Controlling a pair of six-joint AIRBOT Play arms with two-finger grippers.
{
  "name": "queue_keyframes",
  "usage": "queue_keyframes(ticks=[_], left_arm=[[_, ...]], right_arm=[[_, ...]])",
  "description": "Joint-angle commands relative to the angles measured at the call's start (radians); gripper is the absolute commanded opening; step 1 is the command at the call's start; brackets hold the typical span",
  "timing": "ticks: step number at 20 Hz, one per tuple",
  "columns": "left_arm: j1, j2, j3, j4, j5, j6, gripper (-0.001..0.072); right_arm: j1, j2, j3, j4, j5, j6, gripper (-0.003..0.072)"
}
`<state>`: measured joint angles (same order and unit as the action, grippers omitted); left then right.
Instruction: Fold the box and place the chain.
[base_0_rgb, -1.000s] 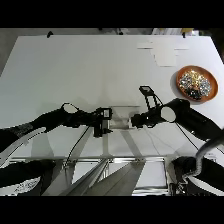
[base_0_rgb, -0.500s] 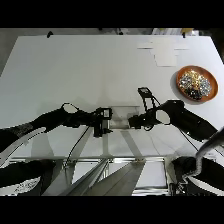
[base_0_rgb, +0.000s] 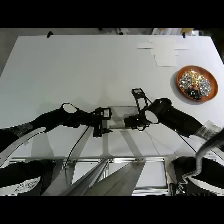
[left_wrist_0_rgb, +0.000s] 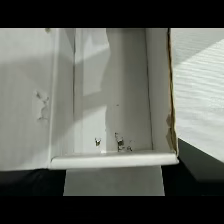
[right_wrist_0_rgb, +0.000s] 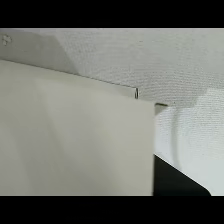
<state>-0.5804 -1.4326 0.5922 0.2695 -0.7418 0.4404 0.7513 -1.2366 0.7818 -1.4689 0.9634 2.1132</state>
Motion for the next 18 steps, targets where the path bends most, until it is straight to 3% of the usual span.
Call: queue_keyframes(ticks=[1,6,7,8,9,12,13,14,18], left_arm=[[-0.001,0.000,0.000,0.000,-0.003,0.001,0.0171],[-0.001,0.000,0.000,0.000,-0.003,0.001,0.0171],[-0.001,0.000,0.000,0.000,-0.003,0.001,0.0171],[-0.001,0.000,0.000,0.000,-0.003,0.001,0.0171],[-0.001,0.000,0.000,0.000,-0.003,0.001,0.0171],[-0.001,0.000,0.000,0.000,-0.003,0.001,0.0171],[-0.001,0.000,0.000,0.000,-0.003,0.001,0.0171],[-0.001,0.000,0.000,0.000,-0.003,0.001,0.0171],[-0.001,0.000,0.000,0.000,-0.003,0.001,0.0171]], right_arm=[[0.005,-0.018,0.008,-0.058,0.012,0.059,0.0234],[0.005,-0.058,0.008,-0.054,0.017,0.164,0.0216],[0.005,-0.058,0.008,-0.055,0.017,0.167,0.0168],[0.005,-0.058,0.008,-0.058,0.017,0.163,0.0044],[0.005,-0.058,0.008,-0.060,0.017,0.159,0.0019],[0.005,-0.058,0.008,-0.071,0.017,0.140,0.0020],[0.005,-0.058,0.008,-0.072,0.017,0.130,0.0080],[0.005,-0.058,0.007,-0.075,0.017,0.130,0.0200],[0.005,-0.059,0.007,-0.103,0.018,0.130,0.0218]])
